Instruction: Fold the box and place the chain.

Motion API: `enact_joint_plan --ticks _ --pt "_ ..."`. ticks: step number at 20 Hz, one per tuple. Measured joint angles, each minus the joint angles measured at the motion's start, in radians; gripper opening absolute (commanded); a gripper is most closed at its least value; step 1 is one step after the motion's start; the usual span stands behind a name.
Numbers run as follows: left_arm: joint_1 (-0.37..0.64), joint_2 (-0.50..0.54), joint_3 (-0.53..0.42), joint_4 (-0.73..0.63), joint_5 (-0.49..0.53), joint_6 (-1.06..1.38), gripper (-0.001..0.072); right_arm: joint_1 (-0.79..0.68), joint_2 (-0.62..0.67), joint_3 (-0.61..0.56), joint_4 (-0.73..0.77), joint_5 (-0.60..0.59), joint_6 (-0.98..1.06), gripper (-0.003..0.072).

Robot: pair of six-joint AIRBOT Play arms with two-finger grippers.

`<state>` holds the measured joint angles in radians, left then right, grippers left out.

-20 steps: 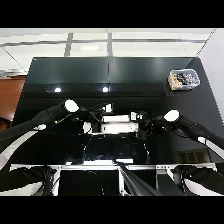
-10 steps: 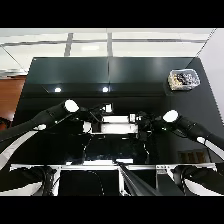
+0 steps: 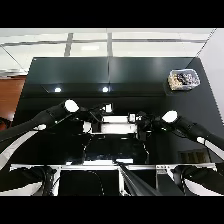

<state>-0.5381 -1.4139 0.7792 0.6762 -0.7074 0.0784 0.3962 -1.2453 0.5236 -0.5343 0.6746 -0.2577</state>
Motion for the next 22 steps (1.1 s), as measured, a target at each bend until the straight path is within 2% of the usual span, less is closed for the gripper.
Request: enact_joint_plan --ticks 1,2,3,6,7,9,10,11,14,17,19,20,21,22 --pt "0.000 0.000 0.000 0.000 0.000 0.000 0.0029 0.000 0.000 0.000 -0.001 0.000 0.000 0.0703" --pt "0.000 0.000 0.000 0.000 0.000 0.000 0.0030 0.000 0.000 0.000 -0.001 0.000 0.000 0.0658" --pt "0.000 0.000 0.000 0.000 0.000 0.000 0.0030 0.000 0.000 0.000 -0.002 0.000 0.000 0.0544" --pt "0.000 0.000 0.000 -0.002 -0.001 0.000 0.0034 0.000 0.000 0.000 -0.003 -0.002 0.000 0.0532" --pt "0.000 0.000 0.000 -0.003 -0.002 -0.003 0.0106 0.000 0.000 0.000 -0.003 -0.002 0.000 0.0532" --pt "0.000 0.002 0.000 0.000 -0.001 -0.022 0.0533 0.000 0.000 0.000 -0.003 -0.002 -0.001 0.0532" --pt "0.001 0.008 0.000 -0.003 -0.001 -0.034 0.0687 0.000 0.000 0.000 -0.003 -0.003 -0.002 0.0531" --pt "0.003 0.018 0.000 -0.002 -0.001 -0.044 0.0710 0.000 0.000 0.000 -0.004 -0.001 -0.004 0.0532" --pt "0.014 0.084 0.000 0.016 -0.021 -0.114 0.0710 0.000 0.000 0.000 -0.003 -0.001 -0.003 0.0531" --pt "0.040 0.196 0.000 0.080 -0.083 -0.270 0.0706 0.000 0.000 0.000 -0.003 -0.002 -0.002 0.0529" --pt "0.062 0.260 0.000 0.125 -0.181 -0.400 0.0682 0.000 0.000 0.000 -0.003 -0.002 -0.002 0.0321" --pt "0.073 0.286 0.000 0.143 -0.238 -0.466 0.0652 0.000 0.000 0.000 -0.003 -0.002 -0.002 0.0301" --pt "0.081 0.302 -0.001 0.157 -0.289 -0.525 0.0447 0.000 0.000 0.000 -0.003 -0.002 -0.002 0.0301" --pt "0.087 0.314 -0.002 0.167 -0.348 -0.583 0.0140 0.000 0.000 0.000 -0.003 -0.002 -0.001 0.0301"
